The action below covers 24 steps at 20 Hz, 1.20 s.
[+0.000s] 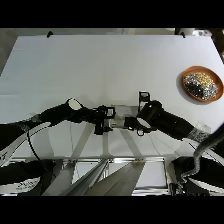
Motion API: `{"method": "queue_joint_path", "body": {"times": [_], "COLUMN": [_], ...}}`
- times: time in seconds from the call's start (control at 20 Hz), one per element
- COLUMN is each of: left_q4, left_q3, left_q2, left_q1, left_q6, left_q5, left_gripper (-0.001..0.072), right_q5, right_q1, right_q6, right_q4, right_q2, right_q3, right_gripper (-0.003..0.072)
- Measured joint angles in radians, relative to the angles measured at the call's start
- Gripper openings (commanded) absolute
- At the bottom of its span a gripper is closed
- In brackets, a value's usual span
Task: Fold the box and place the chain.
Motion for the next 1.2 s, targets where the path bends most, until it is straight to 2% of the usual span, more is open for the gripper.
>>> {"method": "queue_joint_path", "body": {"times": [0.55,0.8,0.9,1.05,1.2], "left_q4": [0.001,0.001,0.002,0.003,0.002], "left_q3": [0.0,0.0,0.0,0.0,0.0], "left_q2": [0.0,0.0,0.0,0.0,0.0], "left_q1": [0.0,0.0,0.0,0.0,0.0], "left_q6": [0.001,0.001,0.001,0.002,0.001], "left_q5": [0.0,0.0,0.0,0.0,-0.001], "left_gripper": [0.0338,0.0338,0.0338,0.0338,0.0338], "right_q5": [-0.042,-0.031,-0.026,-0.024,-0.034], "right_q1": [0.029,0.029,0.029,0.029,0.029], "right_q6": [0.031,0.032,0.03,0.027,0.027], "right_q4": [-0.005,-0.006,-0.007,-0.006,-0.004], "right_q2": [-0.063,-0.08,-0.082,-0.083,-0.084], "right_q3": [0.002,0.003,0.003,0.003,0.002], "right_gripper": [0.0349,0.0149,0.0016,0.0021,0.0297]}}
